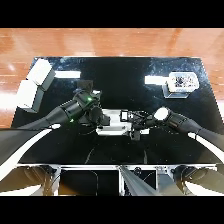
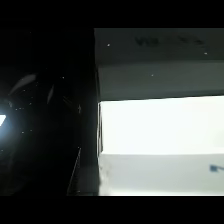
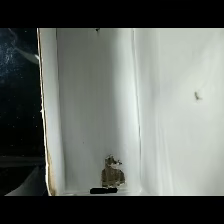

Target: Fold the box and place the chain.

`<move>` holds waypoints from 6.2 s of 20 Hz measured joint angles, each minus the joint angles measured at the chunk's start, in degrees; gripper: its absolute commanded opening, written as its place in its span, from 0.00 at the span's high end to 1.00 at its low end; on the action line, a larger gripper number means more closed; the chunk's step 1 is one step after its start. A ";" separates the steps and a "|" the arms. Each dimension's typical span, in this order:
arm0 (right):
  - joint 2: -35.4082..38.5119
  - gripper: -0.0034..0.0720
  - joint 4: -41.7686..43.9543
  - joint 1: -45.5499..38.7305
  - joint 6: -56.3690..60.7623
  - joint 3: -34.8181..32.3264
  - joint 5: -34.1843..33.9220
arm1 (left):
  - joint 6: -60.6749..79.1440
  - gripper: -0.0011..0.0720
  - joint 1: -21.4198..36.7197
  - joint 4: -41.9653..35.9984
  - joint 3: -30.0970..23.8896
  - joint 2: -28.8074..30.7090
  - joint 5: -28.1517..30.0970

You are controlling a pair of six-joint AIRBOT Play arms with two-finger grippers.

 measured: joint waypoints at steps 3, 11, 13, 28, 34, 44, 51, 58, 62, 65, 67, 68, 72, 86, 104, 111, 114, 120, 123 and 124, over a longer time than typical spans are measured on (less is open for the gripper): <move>0.00 0.32 0.00 0.00 0.00 0.00 0.02 | -0.02 0.53 0.11 -1.40 0.00 -0.98 0.17; 0.00 0.32 -0.02 0.00 0.00 0.00 0.00 | -0.17 0.58 0.02 -2.62 0.00 -2.03 -0.35; 0.00 0.32 -0.02 0.00 0.00 0.00 0.00 | -0.17 0.58 0.02 -2.84 0.00 -2.14 -0.68; 0.00 0.32 -0.02 0.00 0.02 0.00 -0.02 | -0.07 0.58 0.02 -3.32 0.00 -2.82 -1.42; 0.00 0.32 -0.02 0.00 0.02 0.00 -0.04 | -0.07 0.58 0.02 -3.34 0.00 -3.08 -1.51; 0.00 0.32 0.02 0.00 0.07 0.00 -0.02 | 0.11 0.97 0.00 -3.50 0.00 -3.08 -1.33; 0.00 0.32 -0.02 0.00 0.02 0.00 -0.02 | 0.39 0.92 0.00 -3.89 0.00 -3.08 -1.33; 0.00 0.32 -0.04 0.00 0.00 0.00 -0.02 | 0.44 0.38 0.02 -4.81 0.04 -2.78 -1.03; 0.00 0.32 -0.02 0.00 0.00 0.00 -0.02 | 0.44 0.38 0.02 -3.54 0.04 -1.99 0.22; 0.00 0.32 -0.02 0.00 0.00 0.00 -0.04 | 0.22 0.39 0.02 -2.56 0.04 -1.57 1.42; 0.00 0.32 -0.02 0.00 0.00 0.00 -0.04 | 0.20 0.39 0.02 -2.05 0.04 -1.53 1.01; 0.00 0.32 -0.02 0.00 0.00 0.00 -0.02 | 0.17 0.39 0.02 -1.92 0.04 -1.55 0.63; 0.00 0.32 -0.02 0.00 0.02 0.00 -0.02 | 0.04 0.49 0.04 -1.97 0.04 -2.16 -0.61; 0.83 0.00 -0.50 0.00 0.83 -0.04 -0.02 | 0.20 0.96 0.13 -2.12 0.07 -2.25 -0.98; 7.58 0.00 -7.85 0.22 11.43 0.00 -0.96 | -1.51 0.96 1.49 1.81 -3.10 1.09 -1.25; 7.37 0.01 -5.22 0.42 10.69 0.00 -3.37 | -1.53 0.96 1.49 1.57 -3.67 0.70 -2.67; 6.78 0.23 -3.72 0.85 9.64 0.09 -3.65 | -1.53 0.96 1.49 1.22 -3.67 0.63 -2.91; 6.34 0.84 -0.42 3.56 6.25 0.13 -4.52 | -1.55 0.96 1.51 0.98 -3.72 0.63 -2.67; 6.23 0.84 1.03 4.22 5.46 0.13 -4.85 | -1.51 0.96 1.49 0.52 -3.72 0.63 -3.13; 6.21 0.84 1.62 4.35 5.33 0.13 -4.81 | -1.57 0.96 1.49 0.33 -3.72 0.63 -3.21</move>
